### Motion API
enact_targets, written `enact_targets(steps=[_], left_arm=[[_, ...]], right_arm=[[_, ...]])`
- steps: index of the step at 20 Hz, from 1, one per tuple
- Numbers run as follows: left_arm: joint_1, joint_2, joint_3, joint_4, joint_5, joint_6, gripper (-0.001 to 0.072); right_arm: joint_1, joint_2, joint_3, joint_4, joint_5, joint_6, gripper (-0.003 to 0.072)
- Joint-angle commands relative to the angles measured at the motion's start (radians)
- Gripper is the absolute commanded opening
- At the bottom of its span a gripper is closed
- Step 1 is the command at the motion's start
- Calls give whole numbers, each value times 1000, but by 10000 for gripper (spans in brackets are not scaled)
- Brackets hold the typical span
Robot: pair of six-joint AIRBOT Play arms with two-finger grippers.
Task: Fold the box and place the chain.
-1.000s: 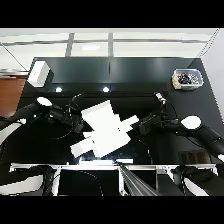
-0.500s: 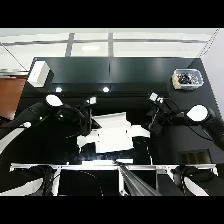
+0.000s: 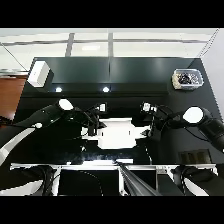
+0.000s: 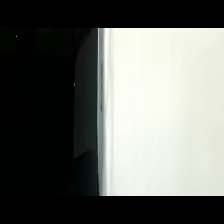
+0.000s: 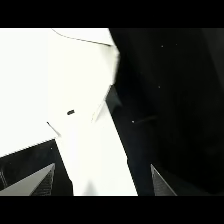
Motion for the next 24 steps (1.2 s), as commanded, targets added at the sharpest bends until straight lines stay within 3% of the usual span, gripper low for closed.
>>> enact_targets(steps=[1,16,24], left_arm=[[-4,-7,2,10,20,8,30],[-4,-14,0,82,23,7,30],[-4,-14,0,82,22,7,30]], right_arm=[[28,0,-43,0,-74,-4,693],[112,-12,-121,-17,-133,-51,693],[270,-28,-121,48,-161,-76,693]])
